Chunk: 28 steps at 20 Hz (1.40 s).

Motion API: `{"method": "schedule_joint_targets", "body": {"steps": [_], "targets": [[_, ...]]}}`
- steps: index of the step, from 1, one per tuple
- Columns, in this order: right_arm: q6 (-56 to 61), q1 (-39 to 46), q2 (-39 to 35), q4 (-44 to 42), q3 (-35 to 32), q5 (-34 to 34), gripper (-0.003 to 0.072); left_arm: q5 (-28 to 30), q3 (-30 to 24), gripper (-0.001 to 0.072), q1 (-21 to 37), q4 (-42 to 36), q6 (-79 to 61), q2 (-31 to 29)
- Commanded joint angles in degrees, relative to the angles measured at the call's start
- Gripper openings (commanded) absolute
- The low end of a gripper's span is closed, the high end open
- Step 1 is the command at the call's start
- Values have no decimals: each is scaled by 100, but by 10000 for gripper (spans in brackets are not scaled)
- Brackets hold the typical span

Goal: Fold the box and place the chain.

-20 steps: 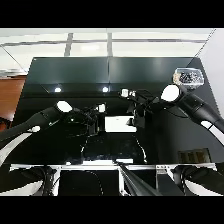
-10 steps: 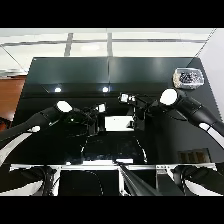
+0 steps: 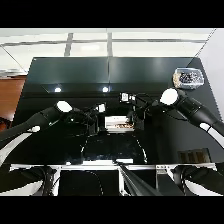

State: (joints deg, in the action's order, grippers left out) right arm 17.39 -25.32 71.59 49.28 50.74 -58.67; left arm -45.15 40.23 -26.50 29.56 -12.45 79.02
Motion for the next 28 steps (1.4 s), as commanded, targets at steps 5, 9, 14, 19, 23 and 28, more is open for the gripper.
{"method": "schedule_joint_targets", "body": {"steps": [5,9,14,19,23,28], "targets": [[13,-7,4,33,-4,-129,320,2,2,353,-4,0,2,4],[13,-7,4,48,-4,-131,319,2,2,353,-4,0,2,4],[13,-7,7,48,-7,-175,320,2,2,353,-4,2,2,4],[13,-7,11,74,-87,-146,323,2,2,353,-4,0,2,4],[15,-7,11,232,-87,-140,322,2,2,353,-4,2,2,4],[20,-7,11,518,-87,-175,321,2,2,353,-4,0,2,4]]}}
